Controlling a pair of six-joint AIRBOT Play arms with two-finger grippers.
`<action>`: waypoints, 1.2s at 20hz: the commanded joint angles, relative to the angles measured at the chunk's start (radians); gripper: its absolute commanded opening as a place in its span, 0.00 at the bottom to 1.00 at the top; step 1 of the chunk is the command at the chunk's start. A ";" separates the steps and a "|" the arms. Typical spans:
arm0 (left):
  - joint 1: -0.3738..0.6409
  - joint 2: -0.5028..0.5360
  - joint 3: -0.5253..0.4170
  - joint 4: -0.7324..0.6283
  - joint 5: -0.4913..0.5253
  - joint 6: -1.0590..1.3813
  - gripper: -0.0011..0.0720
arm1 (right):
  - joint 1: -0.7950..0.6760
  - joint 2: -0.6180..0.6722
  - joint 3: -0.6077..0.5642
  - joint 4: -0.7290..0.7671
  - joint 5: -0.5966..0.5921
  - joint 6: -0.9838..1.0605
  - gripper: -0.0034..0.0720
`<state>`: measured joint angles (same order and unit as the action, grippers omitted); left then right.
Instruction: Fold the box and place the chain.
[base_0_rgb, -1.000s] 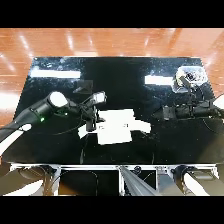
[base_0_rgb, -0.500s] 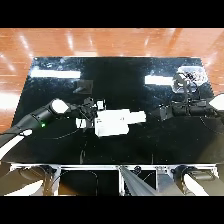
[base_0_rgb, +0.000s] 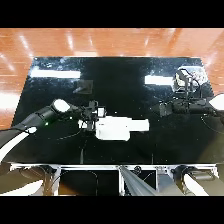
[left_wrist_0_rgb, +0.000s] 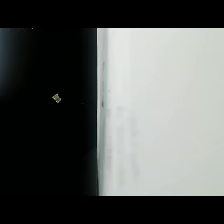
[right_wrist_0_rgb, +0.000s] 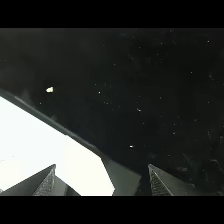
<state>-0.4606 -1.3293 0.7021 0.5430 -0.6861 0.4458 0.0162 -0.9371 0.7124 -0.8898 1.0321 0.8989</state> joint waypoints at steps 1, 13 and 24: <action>0.001 -0.034 -0.002 -0.028 0.014 0.032 0.05 | 0.000 0.000 0.001 0.000 -0.006 -0.018 0.98; -0.004 -0.061 -0.002 -0.020 0.050 -0.088 0.05 | 0.013 -0.001 -0.008 -0.043 0.087 -0.285 0.98; -0.004 -0.061 -0.002 0.029 0.027 -0.113 0.05 | 0.408 -0.021 -0.327 -0.131 -0.203 -0.845 0.98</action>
<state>-0.4637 -1.3895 0.7006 0.5564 -0.6437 0.3363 0.3065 -0.9485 0.4431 -1.0233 0.9634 0.2005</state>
